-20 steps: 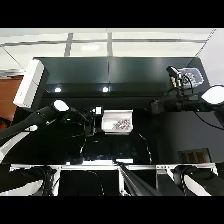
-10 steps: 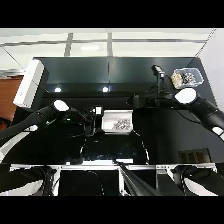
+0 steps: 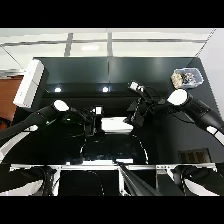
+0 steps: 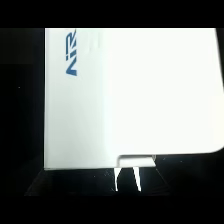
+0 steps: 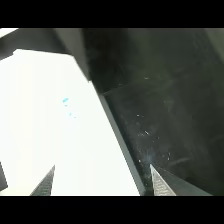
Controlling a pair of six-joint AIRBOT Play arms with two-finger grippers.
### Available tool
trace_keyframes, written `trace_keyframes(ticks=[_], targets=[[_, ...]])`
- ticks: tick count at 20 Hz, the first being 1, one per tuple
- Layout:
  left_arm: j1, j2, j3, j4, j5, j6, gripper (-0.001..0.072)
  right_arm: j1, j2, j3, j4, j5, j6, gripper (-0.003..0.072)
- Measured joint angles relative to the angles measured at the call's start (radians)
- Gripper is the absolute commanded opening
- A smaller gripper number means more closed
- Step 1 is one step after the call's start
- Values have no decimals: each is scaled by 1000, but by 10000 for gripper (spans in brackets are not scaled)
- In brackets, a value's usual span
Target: Fold the box and place the chain.
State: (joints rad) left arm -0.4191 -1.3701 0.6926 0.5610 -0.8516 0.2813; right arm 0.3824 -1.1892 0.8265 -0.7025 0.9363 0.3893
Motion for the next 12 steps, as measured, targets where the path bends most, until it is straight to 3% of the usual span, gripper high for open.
trace_keyframes(ticks=[12], targets=[[0,0,0,0,0,0,389,26,-33,0,-8,24,-208,711]])
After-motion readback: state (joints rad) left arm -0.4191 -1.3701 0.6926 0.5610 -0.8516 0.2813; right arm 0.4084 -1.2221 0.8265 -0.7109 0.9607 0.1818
